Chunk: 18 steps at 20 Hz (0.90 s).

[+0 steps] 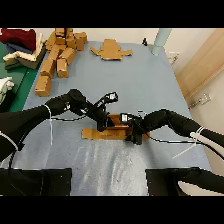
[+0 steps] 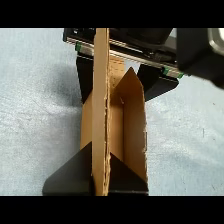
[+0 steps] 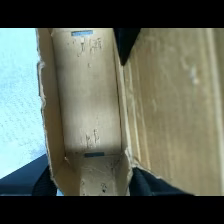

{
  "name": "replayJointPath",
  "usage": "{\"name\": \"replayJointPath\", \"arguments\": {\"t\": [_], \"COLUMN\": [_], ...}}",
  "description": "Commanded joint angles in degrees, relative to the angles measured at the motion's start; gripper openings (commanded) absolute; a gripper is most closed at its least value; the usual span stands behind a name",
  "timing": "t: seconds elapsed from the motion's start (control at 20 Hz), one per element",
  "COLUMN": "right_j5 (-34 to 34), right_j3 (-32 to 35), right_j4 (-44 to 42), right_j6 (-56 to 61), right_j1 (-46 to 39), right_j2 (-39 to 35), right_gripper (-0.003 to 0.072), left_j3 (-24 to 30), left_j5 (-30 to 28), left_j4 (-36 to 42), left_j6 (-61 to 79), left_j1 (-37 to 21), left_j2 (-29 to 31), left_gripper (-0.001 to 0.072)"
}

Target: Fold the box.

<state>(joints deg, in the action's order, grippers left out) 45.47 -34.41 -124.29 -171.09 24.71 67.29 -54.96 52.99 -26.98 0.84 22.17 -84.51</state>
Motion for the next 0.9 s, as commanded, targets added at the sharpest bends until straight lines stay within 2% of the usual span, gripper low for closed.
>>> {"name": "replayJointPath", "arguments": {"t": [0.0,0.85], "right_j5": [0.02,0.02], "right_j3": [-0.02,-0.02], "right_j4": [0.02,0.04], "right_j6": [0.00,0.00], "right_j1": [0.02,0.02], "right_j2": [0.02,0.02], "right_gripper": [0.0540,0.0541], "left_j3": [0.02,0.02], "left_j5": [-0.02,0.79], "left_j4": [0.00,0.17], "left_j6": [0.00,-0.44], "left_j1": [0.00,0.00], "left_j2": [-0.02,-0.04], "left_gripper": [0.0010,0.0010]}}
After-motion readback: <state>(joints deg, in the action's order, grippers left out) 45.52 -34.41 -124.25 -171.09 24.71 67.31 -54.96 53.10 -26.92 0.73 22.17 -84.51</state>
